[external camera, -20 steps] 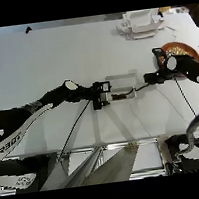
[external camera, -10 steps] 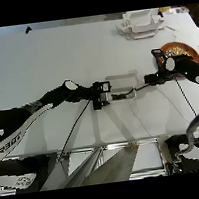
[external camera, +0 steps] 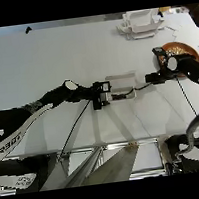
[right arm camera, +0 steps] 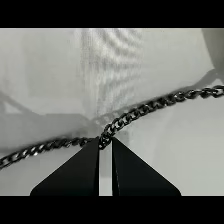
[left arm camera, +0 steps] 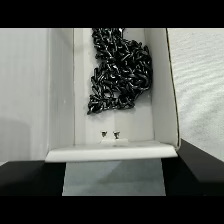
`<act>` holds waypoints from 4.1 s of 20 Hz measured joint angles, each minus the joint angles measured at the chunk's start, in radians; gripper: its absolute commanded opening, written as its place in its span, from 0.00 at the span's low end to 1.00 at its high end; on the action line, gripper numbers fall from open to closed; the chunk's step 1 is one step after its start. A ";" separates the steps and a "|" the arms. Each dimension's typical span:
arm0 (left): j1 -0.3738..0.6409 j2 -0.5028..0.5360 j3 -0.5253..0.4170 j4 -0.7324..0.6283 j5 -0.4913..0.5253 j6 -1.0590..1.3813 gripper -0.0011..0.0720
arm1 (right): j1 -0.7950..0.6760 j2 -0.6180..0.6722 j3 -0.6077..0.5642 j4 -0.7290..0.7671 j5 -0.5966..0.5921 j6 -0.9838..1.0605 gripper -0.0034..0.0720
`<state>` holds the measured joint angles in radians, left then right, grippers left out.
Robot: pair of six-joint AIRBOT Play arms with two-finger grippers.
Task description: Fold the box and place the chain.
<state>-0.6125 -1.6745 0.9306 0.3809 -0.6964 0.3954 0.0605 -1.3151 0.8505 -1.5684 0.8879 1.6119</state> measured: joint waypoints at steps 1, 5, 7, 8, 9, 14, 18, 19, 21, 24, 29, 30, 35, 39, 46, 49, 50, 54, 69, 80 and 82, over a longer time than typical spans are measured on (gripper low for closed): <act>0.000 0.000 0.000 0.000 0.000 0.000 0.13 | 0.000 0.031 0.000 0.000 0.003 -0.005 0.07; 0.000 0.000 0.000 0.000 0.000 0.000 0.13 | 0.003 0.184 0.000 0.033 0.050 -0.033 0.07; 0.000 0.000 0.000 0.000 0.000 0.000 0.13 | 0.024 0.265 0.000 0.068 0.079 -0.060 0.07; 0.000 0.000 0.000 0.000 0.000 0.000 0.13 | 0.043 0.299 0.000 0.086 0.093 -0.069 0.07; 0.000 0.000 0.000 0.000 0.000 0.000 0.13 | 0.069 0.330 0.000 0.098 0.105 -0.078 0.07; 0.000 0.000 0.000 0.000 0.000 0.000 0.13 | 0.252 0.425 -0.002 0.171 0.130 -0.109 0.07; 0.000 0.000 0.000 0.000 0.000 0.000 0.13 | 0.396 0.444 -0.003 0.290 0.076 -0.122 0.07; 0.000 0.000 0.000 0.000 0.000 0.000 0.13 | 0.430 0.446 -0.003 0.316 0.057 -0.124 0.07; 0.000 0.000 0.000 0.000 0.000 0.000 0.13 | 0.482 0.448 -0.003 0.356 0.019 -0.126 0.07; 0.000 0.000 0.000 0.000 0.000 0.000 0.13 | 0.529 0.450 -0.003 0.410 -0.035 -0.127 0.07; 0.000 0.000 0.000 0.000 0.000 0.000 0.13 | 0.556 0.450 -0.005 0.407 -0.104 -0.109 0.07; 0.000 0.000 0.000 0.000 0.000 0.000 0.13 | 0.557 0.450 -0.008 0.379 -0.109 -0.086 0.07; 0.000 0.000 0.000 0.000 0.000 0.000 0.13 | 0.540 0.442 -0.062 0.269 -0.143 -0.001 0.07; 0.000 0.000 0.000 0.000 0.000 0.000 0.13 | 0.528 0.398 -0.113 0.241 -0.165 0.022 0.07; 0.000 0.000 0.000 0.000 0.000 0.000 0.13 | 0.521 0.330 -0.127 0.153 -0.167 0.034 0.48; 0.000 0.000 0.000 0.000 0.000 0.000 0.13 | 0.476 0.341 -0.079 0.124 -0.135 0.016 0.46; 0.000 0.000 0.000 0.000 0.000 0.000 0.13 | 0.444 0.345 -0.055 0.119 -0.113 0.005 0.42; 0.000 0.000 0.000 0.000 0.000 0.000 0.13 | 0.257 0.349 -0.003 0.097 -0.036 -0.031 0.39; 0.000 0.000 0.000 0.000 0.000 0.000 0.13 | -0.034 0.034 -0.039 0.031 -0.079 -0.042 0.51; 0.000 0.000 0.000 0.000 0.000 0.000 0.13 | -0.015 -0.061 -0.039 0.021 -0.101 -0.043 0.50; 0.000 0.000 0.000 0.000 0.000 0.000 0.13 | -0.007 -0.046 -0.042 0.022 -0.113 -0.042 0.50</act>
<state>-0.6125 -1.6745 0.9306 0.3809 -0.6964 0.3954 0.0532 -1.3613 0.8089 -1.5463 0.7750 1.5696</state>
